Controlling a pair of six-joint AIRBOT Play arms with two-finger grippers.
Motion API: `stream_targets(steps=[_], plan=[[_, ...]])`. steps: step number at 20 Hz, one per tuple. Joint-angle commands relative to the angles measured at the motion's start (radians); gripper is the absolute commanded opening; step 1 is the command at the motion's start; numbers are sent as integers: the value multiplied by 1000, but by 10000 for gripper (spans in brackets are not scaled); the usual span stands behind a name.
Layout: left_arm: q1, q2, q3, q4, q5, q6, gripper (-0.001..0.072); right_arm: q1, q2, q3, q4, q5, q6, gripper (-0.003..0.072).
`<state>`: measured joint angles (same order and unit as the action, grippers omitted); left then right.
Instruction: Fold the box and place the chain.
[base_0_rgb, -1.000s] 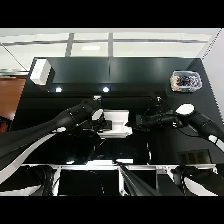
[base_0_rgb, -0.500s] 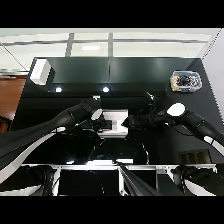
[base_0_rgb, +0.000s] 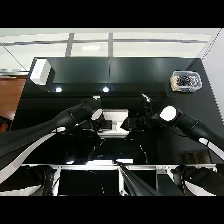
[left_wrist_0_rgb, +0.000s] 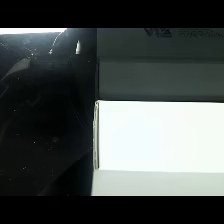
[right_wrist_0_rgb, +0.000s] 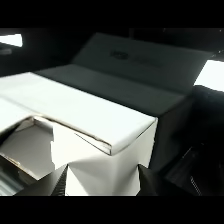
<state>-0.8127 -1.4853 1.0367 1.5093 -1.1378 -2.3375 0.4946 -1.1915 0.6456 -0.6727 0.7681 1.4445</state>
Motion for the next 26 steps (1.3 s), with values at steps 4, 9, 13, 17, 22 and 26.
stream_targets(steps=[4,9,13,17,22,26], plan=[[0,-1,1,0,1,0,28,49,-21,21,-143,-63,153,470],[0,-1,1,0,1,0,29,117,-90,125,-351,29,322,470],[0,-1,1,0,1,0,29,142,-110,212,-493,127,435,460],[0,-1,1,0,2,0,29,161,-135,270,-563,183,533,423],[0,-1,1,0,2,0,28,232,-200,329,-710,258,666,362],[0,-1,1,0,1,0,29,256,-222,339,-721,264,706,362]])
